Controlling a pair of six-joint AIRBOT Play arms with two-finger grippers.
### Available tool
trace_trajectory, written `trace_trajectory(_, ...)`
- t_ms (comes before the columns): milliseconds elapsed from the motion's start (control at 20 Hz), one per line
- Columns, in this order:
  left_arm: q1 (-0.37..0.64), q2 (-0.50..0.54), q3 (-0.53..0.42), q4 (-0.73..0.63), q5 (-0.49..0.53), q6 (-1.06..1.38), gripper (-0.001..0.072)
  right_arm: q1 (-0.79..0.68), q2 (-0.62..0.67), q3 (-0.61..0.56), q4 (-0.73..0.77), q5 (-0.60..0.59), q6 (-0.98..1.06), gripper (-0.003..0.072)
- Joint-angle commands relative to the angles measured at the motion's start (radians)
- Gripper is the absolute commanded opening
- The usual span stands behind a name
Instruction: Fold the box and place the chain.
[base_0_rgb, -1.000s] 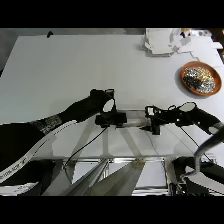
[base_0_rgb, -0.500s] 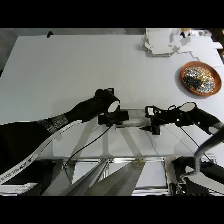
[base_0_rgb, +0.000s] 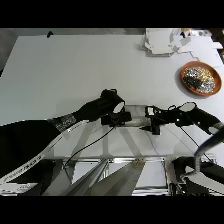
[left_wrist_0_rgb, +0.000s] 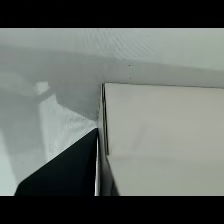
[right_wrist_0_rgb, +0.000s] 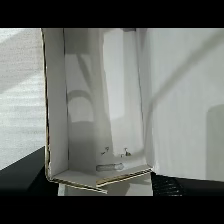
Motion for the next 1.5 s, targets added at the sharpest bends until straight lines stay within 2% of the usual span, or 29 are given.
trace_trajectory(0,-0.008,-0.016,0.003,-0.002,-0.035,0.0,0.0198,0.0,0.0,0.001,0.0,0.0,0.0,0.0456)
trace_trajectory(50,-0.008,-0.016,0.003,0.0,-0.048,-0.001,0.0172,0.0,0.0,0.001,0.0,0.0,0.0,0.0456)
trace_trajectory(100,-0.006,-0.016,0.003,0.0,-0.063,-0.001,0.0083,0.0,0.0,0.001,0.0,0.0,0.0,0.0456)
trace_trajectory(200,-0.006,-0.015,0.003,0.0,-0.071,-0.001,0.0004,0.0,0.0,0.001,0.0,0.0,0.0,0.0456)
trace_trajectory(450,-0.004,-0.014,0.003,-0.005,-0.07,0.001,0.0004,0.0,0.0,0.001,0.0,0.0,0.0,0.0456)
trace_trajectory(650,0.007,-0.002,0.003,-0.011,-0.072,0.024,0.0164,0.0,0.0,0.001,0.0,0.0,0.0,0.0456)
trace_trajectory(1050,0.019,0.017,0.003,0.018,-0.031,0.162,0.0161,0.0,0.0,0.001,0.0,0.0,0.0,0.0456)
trace_trajectory(1400,0.006,-0.019,0.003,-0.011,-0.024,0.164,0.0147,0.0,0.0,0.001,0.0,0.0,0.0,0.0456)
trace_trajectory(1450,0.005,-0.019,0.003,-0.013,-0.026,0.158,0.0071,0.0,0.0,0.001,0.0,0.0,0.0,0.0456)
